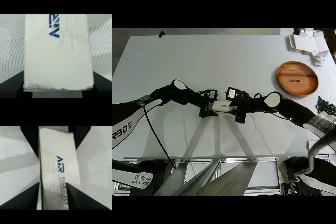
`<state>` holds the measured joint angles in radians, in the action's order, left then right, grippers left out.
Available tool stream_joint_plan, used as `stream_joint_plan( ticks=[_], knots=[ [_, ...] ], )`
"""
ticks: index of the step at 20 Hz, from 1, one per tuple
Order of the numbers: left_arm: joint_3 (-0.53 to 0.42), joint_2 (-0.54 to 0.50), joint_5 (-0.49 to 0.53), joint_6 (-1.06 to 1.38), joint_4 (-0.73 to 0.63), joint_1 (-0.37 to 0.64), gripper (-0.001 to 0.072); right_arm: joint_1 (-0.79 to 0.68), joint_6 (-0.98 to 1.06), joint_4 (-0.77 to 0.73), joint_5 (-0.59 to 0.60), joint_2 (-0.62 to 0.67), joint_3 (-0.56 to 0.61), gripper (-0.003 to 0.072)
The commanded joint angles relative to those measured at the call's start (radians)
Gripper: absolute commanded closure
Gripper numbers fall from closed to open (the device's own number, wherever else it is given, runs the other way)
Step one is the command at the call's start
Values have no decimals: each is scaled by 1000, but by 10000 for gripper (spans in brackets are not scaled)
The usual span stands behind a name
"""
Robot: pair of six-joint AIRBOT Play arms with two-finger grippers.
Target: Fold the box and place the chain.
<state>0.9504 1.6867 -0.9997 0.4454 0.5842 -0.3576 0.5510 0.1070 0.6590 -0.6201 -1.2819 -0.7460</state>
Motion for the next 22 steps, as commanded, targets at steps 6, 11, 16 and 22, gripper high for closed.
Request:
stream_joint_plan(
  ticks=[6, 11, 16, 22],
  knots=[
    [0, -1, 0, -1, 0, 1, 634, 6, 0, -13, -15, 112, 0, 222],
    [0, -1, 0, -1, 0, 1, 634, 5, 150, -101, -20, 124, 0, 687],
    [0, -1, 0, -1, 0, 1, 634, -68, 393, -266, -82, -6, 0, 678],
    [0, -1, 0, -1, 0, 1, 634, -74, 394, -246, -123, -123, 1, 679]
  ],
)
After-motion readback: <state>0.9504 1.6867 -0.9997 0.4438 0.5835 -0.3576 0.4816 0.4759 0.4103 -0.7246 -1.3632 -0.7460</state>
